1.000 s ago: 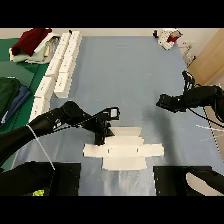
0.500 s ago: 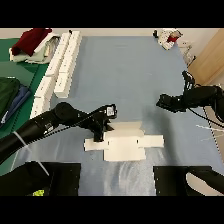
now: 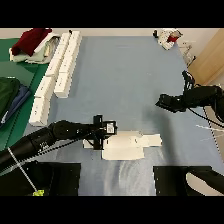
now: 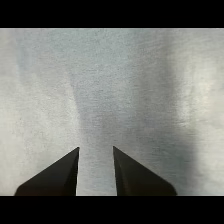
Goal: Fold the box.
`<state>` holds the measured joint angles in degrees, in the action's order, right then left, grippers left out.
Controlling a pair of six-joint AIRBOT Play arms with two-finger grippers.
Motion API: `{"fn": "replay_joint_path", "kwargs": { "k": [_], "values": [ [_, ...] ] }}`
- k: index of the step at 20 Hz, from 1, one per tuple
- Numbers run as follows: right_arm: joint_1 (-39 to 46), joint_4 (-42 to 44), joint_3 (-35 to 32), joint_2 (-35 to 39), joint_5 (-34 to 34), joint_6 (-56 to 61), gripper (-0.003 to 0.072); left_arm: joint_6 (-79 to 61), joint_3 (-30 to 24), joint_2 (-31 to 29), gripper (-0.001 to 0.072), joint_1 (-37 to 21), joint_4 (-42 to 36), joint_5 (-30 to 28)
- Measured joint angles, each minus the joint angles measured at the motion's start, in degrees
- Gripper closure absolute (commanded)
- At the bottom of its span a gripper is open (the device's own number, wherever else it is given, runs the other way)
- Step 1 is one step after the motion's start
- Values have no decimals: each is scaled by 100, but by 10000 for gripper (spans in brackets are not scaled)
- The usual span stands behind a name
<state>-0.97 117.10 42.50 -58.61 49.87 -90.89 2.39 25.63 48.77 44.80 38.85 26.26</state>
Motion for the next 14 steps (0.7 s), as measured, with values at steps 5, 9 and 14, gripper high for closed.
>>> {"fn": "replay_joint_path", "kwargs": {
  "k": [5,9,14],
  "values": [
    [-98,20,0,0,-2,0,358,107,-101,223,699,105,22,-144],
    [-149,24,0,0,0,0,358,125,-118,275,698,125,35,-101],
    [-166,26,0,-2,0,0,358,61,-85,-35,701,179,164,-393]
  ]
}}
